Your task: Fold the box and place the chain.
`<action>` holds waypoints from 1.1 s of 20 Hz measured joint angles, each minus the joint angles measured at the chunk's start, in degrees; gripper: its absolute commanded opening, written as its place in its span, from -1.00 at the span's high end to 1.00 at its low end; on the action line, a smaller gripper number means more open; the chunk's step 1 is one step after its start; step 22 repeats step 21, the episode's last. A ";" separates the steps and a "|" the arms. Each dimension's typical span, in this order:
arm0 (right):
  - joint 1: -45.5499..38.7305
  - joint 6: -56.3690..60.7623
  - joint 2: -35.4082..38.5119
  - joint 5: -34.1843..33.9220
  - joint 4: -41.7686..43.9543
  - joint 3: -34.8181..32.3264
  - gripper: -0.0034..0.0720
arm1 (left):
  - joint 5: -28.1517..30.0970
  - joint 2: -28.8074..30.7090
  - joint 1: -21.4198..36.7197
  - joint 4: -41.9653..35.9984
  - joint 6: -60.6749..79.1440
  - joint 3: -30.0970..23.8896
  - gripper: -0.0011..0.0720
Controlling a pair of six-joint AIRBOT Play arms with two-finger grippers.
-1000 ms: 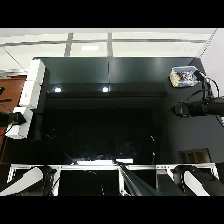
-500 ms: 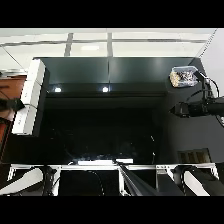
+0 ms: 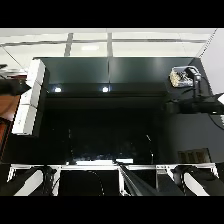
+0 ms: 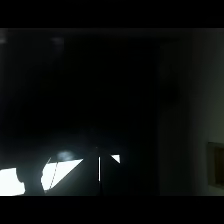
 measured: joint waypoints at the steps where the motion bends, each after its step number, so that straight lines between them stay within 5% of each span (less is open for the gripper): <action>1: 2.45 -0.46 0.00 -4.28 -0.66 -1.22 0.86 | 3.28 2.95 -2.71 -0.96 0.57 -4.68 0.90; 4: 6.36 0.20 -0.02 -18.34 -4.52 -5.88 0.86 | 13.38 9.64 -8.22 -0.90 1.29 -15.89 0.90; 7: 6.75 1.22 -0.04 -25.59 -9.40 -8.68 0.86 | 17.46 12.92 -10.49 -0.59 1.64 -21.03 0.90; 22: 6.80 1.90 -0.04 -30.14 -13.27 -10.34 0.86 | 20.52 14.91 -11.89 -0.28 2.03 -24.22 0.90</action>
